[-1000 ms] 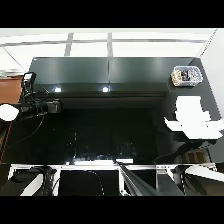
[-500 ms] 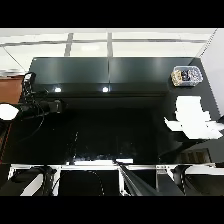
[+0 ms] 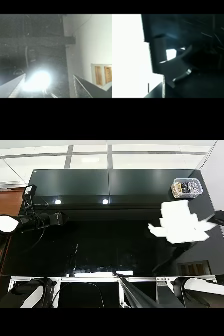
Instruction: Fold the box and place the chain.
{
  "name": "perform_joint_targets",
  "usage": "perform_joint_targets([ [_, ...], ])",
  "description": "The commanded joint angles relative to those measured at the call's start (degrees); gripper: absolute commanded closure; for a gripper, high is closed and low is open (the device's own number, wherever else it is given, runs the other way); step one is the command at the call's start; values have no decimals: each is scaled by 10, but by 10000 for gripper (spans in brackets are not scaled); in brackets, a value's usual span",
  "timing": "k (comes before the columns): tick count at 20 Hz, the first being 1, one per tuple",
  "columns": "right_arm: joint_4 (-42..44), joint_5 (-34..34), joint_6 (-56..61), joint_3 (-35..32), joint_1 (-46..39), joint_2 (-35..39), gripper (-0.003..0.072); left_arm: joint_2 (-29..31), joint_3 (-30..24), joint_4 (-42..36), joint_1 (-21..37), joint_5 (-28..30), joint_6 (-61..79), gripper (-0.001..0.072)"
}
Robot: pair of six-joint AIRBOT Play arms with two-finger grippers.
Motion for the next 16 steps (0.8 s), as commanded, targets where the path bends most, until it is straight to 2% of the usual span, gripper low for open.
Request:
perform_joint_targets([
  [1, 106, 4, 45, -62, 86, 62, 674, -1, 0, -1, 0, 0, 0, 5],
  [3, 143, -43, 71, -127, 148, 103, 674, -7, 0, -10, 0, -6, 0, 5],
  [5, 220, -144, 91, -221, 220, 163, 674, -20, 0, -27, -1, -23, 1, 5],
  [7, 339, -266, 83, -320, 319, 226, 674, -41, 0, -45, -4, -37, 1, 5],
  [9, 402, -422, 85, -396, 442, 257, 674, -68, 0, -69, -14, -40, 3, 5],
  [10, 422, -474, 89, -416, 493, 256, 674, -84, 0, -87, -17, -39, 5, 5],
  [12, 437, -544, 89, -436, 582, 255, 674, -122, 1, -176, -21, -50, 54, 4],
  [14, 436, -580, 89, -438, 649, 254, 673, -172, 11, -287, -21, -63, 129, 14],
  [16, 436, -586, 89, -438, 681, 254, 673, -235, 46, -328, -20, -75, 141, 14],
])
